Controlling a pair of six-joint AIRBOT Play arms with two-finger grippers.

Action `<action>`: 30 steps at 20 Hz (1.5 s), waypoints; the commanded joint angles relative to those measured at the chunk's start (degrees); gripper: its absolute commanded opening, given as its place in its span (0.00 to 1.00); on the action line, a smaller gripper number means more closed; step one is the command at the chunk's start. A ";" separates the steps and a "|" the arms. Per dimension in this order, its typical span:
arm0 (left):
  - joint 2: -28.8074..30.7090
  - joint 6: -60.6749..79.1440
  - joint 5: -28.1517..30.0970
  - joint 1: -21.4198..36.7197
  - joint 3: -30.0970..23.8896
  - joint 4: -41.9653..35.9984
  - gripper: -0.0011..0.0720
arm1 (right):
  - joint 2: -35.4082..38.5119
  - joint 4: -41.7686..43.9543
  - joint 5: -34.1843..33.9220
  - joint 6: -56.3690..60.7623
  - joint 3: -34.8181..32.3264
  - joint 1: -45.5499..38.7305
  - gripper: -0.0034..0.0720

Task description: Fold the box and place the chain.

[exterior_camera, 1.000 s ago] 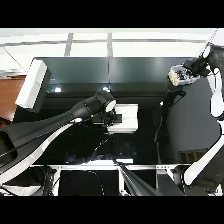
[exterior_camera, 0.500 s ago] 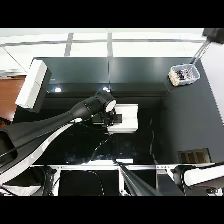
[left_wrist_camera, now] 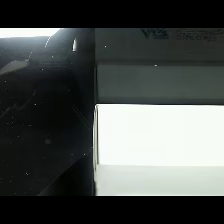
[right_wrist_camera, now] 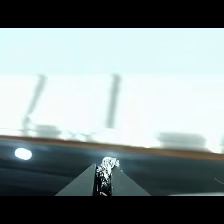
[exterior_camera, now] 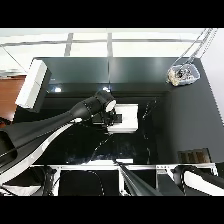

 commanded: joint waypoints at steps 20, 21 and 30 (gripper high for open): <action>-0.02 0.02 0.17 0.02 0.04 0.02 0.06 | 13.64 3.80 14.43 -4.59 -23.28 20.41 0.07; -0.02 0.02 0.15 0.02 0.04 0.02 0.06 | 13.97 4.00 14.53 -4.59 -24.17 20.41 0.07; -0.02 0.04 0.15 0.02 0.04 0.04 0.06 | 17.59 0.96 16.46 -3.91 -29.66 20.39 0.07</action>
